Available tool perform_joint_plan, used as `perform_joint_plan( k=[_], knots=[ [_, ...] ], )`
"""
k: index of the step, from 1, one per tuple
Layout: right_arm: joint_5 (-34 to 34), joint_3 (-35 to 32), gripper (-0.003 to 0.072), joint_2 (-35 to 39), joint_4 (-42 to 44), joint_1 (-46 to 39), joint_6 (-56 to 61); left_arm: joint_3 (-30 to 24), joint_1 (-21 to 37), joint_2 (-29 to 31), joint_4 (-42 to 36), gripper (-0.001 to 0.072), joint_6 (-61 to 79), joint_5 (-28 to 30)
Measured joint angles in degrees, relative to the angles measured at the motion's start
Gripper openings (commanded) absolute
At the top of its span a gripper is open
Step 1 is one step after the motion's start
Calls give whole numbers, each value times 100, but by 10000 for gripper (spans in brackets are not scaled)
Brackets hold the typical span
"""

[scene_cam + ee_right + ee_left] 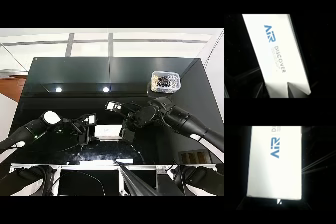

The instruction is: Fold the box and place the chain.

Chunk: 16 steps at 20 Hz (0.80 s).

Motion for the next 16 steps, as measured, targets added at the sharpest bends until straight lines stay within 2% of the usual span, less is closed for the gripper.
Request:
perform_joint_plan(
  k=[5,6,7,8,11,16],
  knots=[
    [-79,31,370,201,13,-153,389,0,0,0,2,483,0,-4],
    [-151,37,285,299,20,-243,546,0,0,0,2,482,0,-7],
    [-258,42,53,400,37,-369,743,0,0,0,2,482,0,-7],
    [-382,35,29,479,76,-503,940,0,0,0,2,482,0,-7],
    [-514,-208,23,603,767,-883,1370,0,0,0,2,483,0,-7],
    [249,-890,23,409,2664,-1027,1631,0,0,0,2,483,-2,-7]
  ],
)
